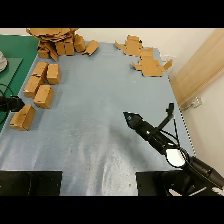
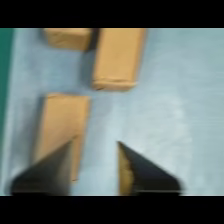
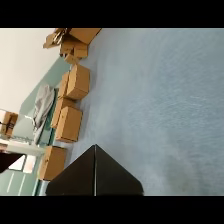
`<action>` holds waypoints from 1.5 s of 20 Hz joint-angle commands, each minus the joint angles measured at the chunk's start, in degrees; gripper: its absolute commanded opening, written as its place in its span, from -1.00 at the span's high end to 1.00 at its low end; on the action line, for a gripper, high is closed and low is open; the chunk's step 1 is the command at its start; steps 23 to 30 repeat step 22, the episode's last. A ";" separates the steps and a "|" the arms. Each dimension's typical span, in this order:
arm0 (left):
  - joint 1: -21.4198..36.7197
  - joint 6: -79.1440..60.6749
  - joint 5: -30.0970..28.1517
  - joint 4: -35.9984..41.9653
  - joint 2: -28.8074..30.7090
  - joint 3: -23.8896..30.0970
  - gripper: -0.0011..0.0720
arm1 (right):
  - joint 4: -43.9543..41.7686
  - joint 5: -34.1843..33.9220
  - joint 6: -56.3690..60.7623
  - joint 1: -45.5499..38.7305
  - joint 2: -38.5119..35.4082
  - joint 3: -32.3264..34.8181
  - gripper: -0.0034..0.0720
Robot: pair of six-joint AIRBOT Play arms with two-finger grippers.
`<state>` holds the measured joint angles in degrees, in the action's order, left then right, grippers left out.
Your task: Fold the box.
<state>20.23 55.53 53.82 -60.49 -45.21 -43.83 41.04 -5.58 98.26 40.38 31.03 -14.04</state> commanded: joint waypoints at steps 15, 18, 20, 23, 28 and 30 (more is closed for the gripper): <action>-41.33 4.35 -5.16 15.96 -21.00 -9.27 0.94 | 23.06 27.17 0.04 -5.25 28.48 -29.20 0.90; -41.33 4.35 -5.29 15.96 -20.98 -9.27 0.94 | 23.06 27.17 0.04 -5.25 28.48 -29.20 0.90; -41.33 4.35 -5.29 15.93 -20.98 -9.27 0.94 | 23.06 27.17 0.04 -5.25 28.48 -29.20 0.90; -41.33 4.35 -5.29 15.93 -20.98 -9.27 0.94 | 23.08 27.17 0.07 -5.27 28.48 -29.20 0.90; -41.33 4.35 -5.29 15.93 -20.98 -9.27 0.94 | 23.08 27.17 0.07 -5.27 28.48 -29.20 0.90; -41.33 4.35 -5.29 15.93 -20.98 -9.27 0.94 | 23.08 27.17 0.07 -5.27 28.48 -29.20 0.90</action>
